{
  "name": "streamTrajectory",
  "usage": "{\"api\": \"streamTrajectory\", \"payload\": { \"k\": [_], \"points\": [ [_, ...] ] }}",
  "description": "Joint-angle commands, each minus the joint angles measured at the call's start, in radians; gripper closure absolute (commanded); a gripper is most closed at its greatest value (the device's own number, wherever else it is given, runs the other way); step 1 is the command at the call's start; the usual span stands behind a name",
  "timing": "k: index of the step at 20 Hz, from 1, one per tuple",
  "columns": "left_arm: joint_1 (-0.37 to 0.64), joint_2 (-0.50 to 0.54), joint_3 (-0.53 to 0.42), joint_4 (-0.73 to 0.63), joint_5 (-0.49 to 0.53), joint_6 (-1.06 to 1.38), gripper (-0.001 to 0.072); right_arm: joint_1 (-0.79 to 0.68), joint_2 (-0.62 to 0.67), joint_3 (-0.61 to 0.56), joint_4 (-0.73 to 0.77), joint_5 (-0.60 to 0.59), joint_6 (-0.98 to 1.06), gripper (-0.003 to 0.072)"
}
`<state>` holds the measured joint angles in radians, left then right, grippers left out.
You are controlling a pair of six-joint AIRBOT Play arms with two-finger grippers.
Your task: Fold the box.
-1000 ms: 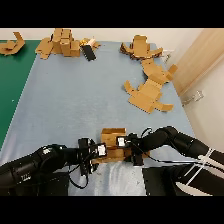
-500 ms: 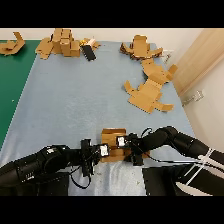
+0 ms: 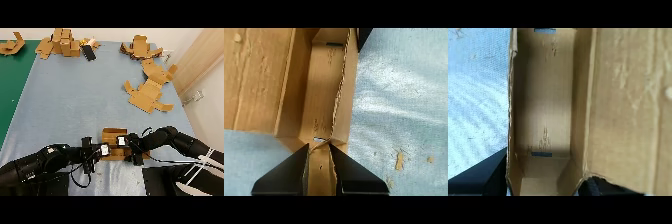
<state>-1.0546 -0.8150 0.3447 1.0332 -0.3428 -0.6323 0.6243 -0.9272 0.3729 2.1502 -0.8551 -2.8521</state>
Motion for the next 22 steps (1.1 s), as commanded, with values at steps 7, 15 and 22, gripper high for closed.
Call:
{"api": "streamTrajectory", "payload": {
  "k": [7,15,22],
  "points": [
    [-0.061,0.0,0.001,-0.001,-0.002,0.041,0.0539,0.001,-0.001,0.0,0.0,0.0,-0.002,0.0238],
    [-0.056,0.013,0.002,0.0,-0.095,-0.016,0.054,0.001,-0.001,0.0,0.0,0.0,-0.002,0.0238],
    [0.071,0.083,0.002,0.027,-0.147,-0.071,0.0538,0.001,-0.001,0.0,0.0,0.0,-0.002,0.0238]
  ]
}}
